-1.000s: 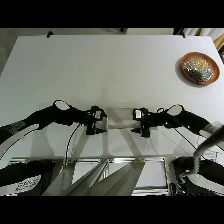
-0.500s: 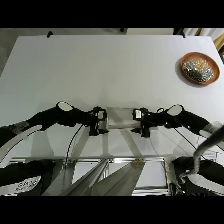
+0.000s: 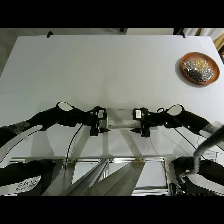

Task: Fold the box and place the chain.

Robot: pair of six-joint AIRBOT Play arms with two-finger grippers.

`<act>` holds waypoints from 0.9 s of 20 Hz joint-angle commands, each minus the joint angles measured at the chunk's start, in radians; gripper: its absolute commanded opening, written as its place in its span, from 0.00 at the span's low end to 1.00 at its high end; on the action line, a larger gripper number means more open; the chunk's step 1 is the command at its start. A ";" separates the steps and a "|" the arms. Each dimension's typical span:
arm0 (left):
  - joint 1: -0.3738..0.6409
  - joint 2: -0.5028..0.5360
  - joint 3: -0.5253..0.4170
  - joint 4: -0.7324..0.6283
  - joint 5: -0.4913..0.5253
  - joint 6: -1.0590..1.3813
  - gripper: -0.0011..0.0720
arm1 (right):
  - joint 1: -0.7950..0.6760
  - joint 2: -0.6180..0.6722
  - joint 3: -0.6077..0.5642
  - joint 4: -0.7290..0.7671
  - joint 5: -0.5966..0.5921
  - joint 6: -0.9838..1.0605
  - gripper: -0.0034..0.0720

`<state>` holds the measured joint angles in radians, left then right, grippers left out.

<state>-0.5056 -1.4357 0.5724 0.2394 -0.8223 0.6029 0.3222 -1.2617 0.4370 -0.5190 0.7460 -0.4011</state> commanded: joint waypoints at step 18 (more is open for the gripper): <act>-0.013 0.000 0.000 0.012 0.011 -0.001 0.30 | 0.000 0.001 0.001 0.000 0.002 0.000 0.60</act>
<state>-0.5182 -1.4353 0.5728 0.2501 -0.8104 0.6010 0.3218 -1.2613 0.4370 -0.5194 0.7475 -0.4011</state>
